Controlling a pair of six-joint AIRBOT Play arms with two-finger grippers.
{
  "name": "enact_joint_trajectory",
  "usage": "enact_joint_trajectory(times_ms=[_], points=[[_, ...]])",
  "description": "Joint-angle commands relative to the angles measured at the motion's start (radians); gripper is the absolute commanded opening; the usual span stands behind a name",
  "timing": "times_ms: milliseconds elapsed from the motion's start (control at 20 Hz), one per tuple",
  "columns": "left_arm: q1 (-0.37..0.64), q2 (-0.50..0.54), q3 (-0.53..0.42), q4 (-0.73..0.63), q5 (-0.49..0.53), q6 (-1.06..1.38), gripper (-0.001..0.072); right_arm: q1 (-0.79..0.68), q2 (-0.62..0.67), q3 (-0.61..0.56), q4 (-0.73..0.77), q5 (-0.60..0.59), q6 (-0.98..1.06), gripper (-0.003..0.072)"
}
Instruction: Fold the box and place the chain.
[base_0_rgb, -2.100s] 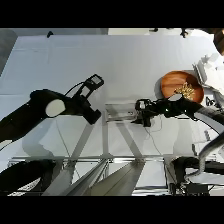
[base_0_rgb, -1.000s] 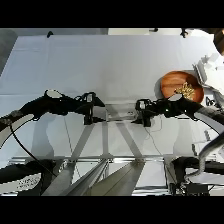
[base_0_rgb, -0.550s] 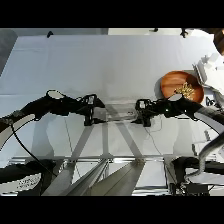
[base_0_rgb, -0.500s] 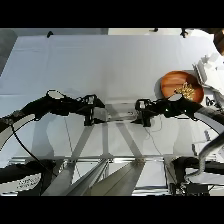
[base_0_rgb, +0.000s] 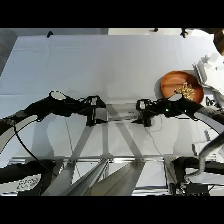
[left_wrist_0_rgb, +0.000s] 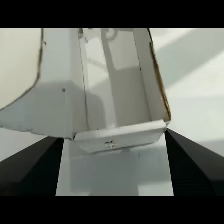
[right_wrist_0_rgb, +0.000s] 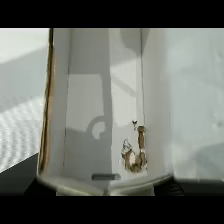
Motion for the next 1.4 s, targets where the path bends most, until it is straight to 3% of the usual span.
enact_joint_trajectory(times_ms=[0,600,1050,1350], points=[[-0.026,-0.015,0.0,-0.048,0.058,-0.065,0.0694,0.001,0.0,0.0,0.004,0.007,0.0,0.0524],[-0.037,-0.037,0.0,-0.023,0.081,-0.055,0.0696,0.001,0.0,0.0,0.004,0.007,0.0,0.0524],[0.021,-0.01,0.0,-0.023,-0.058,-0.026,0.0703,0.001,0.0,0.0,0.004,0.007,0.0,0.0524],[0.021,-0.008,0.0,0.013,-0.059,-0.043,0.0703,0.001,0.0,0.0,0.004,0.007,0.0,0.0524]])
